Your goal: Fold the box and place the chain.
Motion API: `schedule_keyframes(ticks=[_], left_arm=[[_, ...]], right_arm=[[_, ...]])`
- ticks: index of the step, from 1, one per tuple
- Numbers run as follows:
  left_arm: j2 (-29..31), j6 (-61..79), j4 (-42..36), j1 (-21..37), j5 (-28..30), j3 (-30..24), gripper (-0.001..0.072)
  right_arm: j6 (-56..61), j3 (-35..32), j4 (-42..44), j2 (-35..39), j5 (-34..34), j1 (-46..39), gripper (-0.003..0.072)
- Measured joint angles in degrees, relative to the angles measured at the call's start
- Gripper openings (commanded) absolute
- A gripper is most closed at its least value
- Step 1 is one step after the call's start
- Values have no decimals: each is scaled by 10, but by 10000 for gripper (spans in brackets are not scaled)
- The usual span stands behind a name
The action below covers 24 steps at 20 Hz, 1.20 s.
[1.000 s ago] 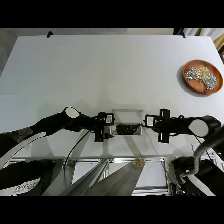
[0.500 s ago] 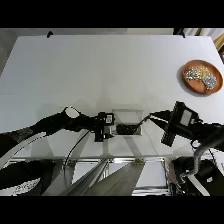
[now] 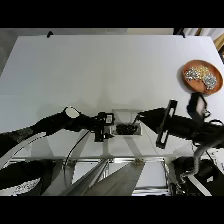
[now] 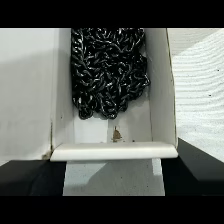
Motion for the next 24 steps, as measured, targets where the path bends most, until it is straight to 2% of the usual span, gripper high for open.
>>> schedule_keyframes(ticks=[6, 12, 14, 15, 16, 18, 22, 24], left_arm=[[0, 0, 0, 0, 0, 0, 31], [0, 0, 0, 0, 0, 0, 31], [0, 0, 0, 0, 0, 0, 31], [0, 0, 0, 0, 0, 0, 31], [0, 0, 0, 0, 0, 0, 31], [0, 0, 0, 0, 0, 0, 31], [0, 0, 0, 0, 0, 0, 31], [0, 0, 0, 0, 0, 0, 31]], right_arm=[[2, 0, 12, -152, -50, 66, 15], [7, 1, 2, -248, -68, 84, 17], [17, 1, -4, -274, -69, 86, 100], [21, 1, -7, -286, -69, 86, 109], [24, 1, -11, -295, -69, 87, 110], [35, 1, -16, -306, -69, 87, 186], [49, 10, -31, -287, -48, 87, 188], [78, 26, -70, -259, -35, 86, 188]])
